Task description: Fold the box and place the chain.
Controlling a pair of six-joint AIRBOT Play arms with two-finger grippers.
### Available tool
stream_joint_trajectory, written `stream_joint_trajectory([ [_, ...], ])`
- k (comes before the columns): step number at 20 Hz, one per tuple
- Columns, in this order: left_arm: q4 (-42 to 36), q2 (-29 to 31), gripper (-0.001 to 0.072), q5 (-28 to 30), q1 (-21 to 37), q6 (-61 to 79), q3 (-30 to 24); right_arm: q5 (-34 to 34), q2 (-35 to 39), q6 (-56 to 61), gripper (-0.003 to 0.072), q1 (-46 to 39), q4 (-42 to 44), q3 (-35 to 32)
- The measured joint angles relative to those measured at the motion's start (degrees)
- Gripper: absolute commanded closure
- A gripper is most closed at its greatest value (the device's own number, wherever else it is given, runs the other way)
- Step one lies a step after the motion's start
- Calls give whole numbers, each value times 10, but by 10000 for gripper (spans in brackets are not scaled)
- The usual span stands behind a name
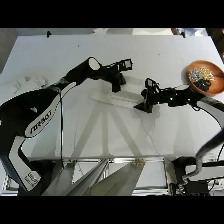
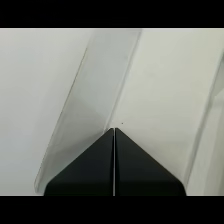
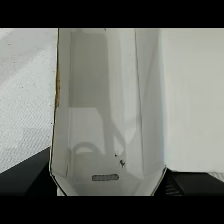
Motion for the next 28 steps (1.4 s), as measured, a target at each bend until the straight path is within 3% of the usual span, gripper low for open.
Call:
stream_joint_trajectory([
  [5,45,8,699,-15,-2,-21,0,1,0,-2,139,0,-1,0],
  [13,92,83,683,-50,34,-25,0,-1,0,-1,139,0,0,0],
  [15,143,95,563,-79,40,-25,0,-1,0,-1,139,0,0,0],
  [17,208,99,265,-111,44,-25,-3,0,0,-1,139,0,0,0],
  [18,231,100,166,-120,45,-25,-8,0,0,-1,139,0,0,0],
  [19,247,101,116,-124,46,-25,-16,0,0,-1,139,0,0,0],
  [24,263,96,111,-126,44,4,-68,0,0,-1,139,0,0,0],
  [28,219,88,112,-131,43,25,-90,0,0,-1,139,0,0,0],
])
